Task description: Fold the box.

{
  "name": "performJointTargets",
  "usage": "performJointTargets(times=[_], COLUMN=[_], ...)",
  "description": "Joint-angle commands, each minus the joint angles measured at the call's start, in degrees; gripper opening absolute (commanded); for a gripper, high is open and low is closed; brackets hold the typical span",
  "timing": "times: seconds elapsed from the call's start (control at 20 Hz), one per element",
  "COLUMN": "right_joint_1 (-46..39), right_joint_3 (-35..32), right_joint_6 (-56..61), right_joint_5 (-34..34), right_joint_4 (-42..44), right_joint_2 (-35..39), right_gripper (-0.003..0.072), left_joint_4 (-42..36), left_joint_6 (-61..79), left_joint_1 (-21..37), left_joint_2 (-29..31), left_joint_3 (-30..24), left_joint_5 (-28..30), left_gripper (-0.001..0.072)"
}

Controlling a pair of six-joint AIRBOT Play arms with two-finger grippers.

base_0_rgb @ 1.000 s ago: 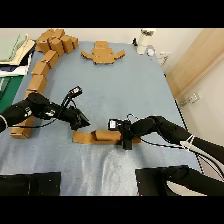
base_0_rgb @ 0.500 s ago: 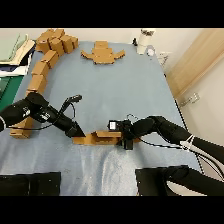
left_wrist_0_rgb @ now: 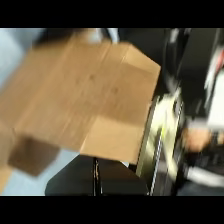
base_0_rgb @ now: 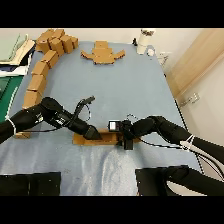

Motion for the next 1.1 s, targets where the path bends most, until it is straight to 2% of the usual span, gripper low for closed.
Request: performJointTargets(times=[0.0, 0.15, 0.25, 0.4, 0.75, 1.05], right_joint_1=[0.0, 0.0, 0.0, 0.0, 0.0, 0.0], right_joint_3=[0.0, 0.0, 0.0, 0.0, 0.1, 0.1], right_joint_6=[0.0, 0.0, 0.0, 0.0, 0.0, 0.0], right_joint_5=[-0.1, -0.1, -0.1, -0.2, -0.7, -0.7], right_joint_4=[0.0, 0.0, 0.0, 0.0, 0.0, 0.0], right_joint_2=[0.0, 0.0, 0.0, 0.0, 0.0, 0.0], right_gripper=[0.0499, 0.0499, 0.0499, 0.0499, 0.0499, 0.0499], left_joint_4=[-10.6, -11.4, -13.4, -13.8, -12.8, -10.8], left_joint_6=[0.7, 0.4, 0.5, 0.6, 0.6, 0.0], left_joint_1=[-1.2, -1.3, -1.3, -1.3, -1.1, -0.2], left_joint_2=[0.0, 0.0, 0.0, -0.9, -5.7, -5.8], left_joint_3=[-1.6, -4.1, -5.6, -5.6, -5.2, -4.5], left_joint_5=[8.9, 13.8, 19.1, 23.5, 23.9, 23.7], left_gripper=[0.0011, 0.0011, 0.0011, 0.0011, 0.0011, 0.0011])
